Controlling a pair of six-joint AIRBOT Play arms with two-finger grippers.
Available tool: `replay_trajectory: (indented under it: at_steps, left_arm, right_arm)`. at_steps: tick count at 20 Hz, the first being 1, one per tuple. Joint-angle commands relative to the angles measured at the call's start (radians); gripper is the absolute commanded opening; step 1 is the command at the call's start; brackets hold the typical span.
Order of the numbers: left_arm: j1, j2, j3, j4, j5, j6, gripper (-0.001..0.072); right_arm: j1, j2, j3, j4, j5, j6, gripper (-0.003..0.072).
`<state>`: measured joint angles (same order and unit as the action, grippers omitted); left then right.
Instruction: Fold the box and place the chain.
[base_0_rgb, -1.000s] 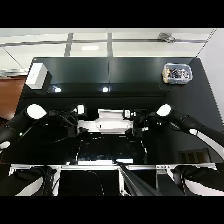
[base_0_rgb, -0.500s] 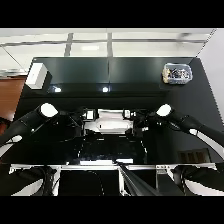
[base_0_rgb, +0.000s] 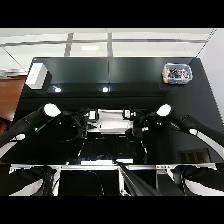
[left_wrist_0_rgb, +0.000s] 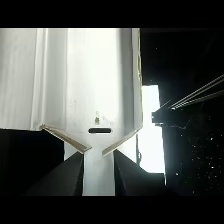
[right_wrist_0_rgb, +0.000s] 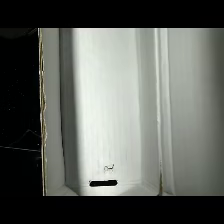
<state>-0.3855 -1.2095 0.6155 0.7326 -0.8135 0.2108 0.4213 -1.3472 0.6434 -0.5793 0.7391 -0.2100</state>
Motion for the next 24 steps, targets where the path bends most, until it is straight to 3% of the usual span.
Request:
replay_trajectory:
  at_steps: [1, 12, 24]
  left_arm:
    - [-0.001, -0.011, 0.001, -0.05, -0.002, -0.001, 0.022]
    - [-0.015, -0.014, 0.001, -0.08, 0.009, -0.001, 0.022]
    - [-0.088, -0.042, 0.001, -0.161, 0.106, -0.013, 0.022]
  right_arm:
    - [0.0, 0.0, 0.0, 0.0, 0.0, 0.0, 0.0129]
    - [0.0, 0.0, 0.0, 0.0, 0.0, 0.0, 0.0129]
    - [0.0, 0.0, 0.0, 0.0, 0.0, 0.0, 0.0129]
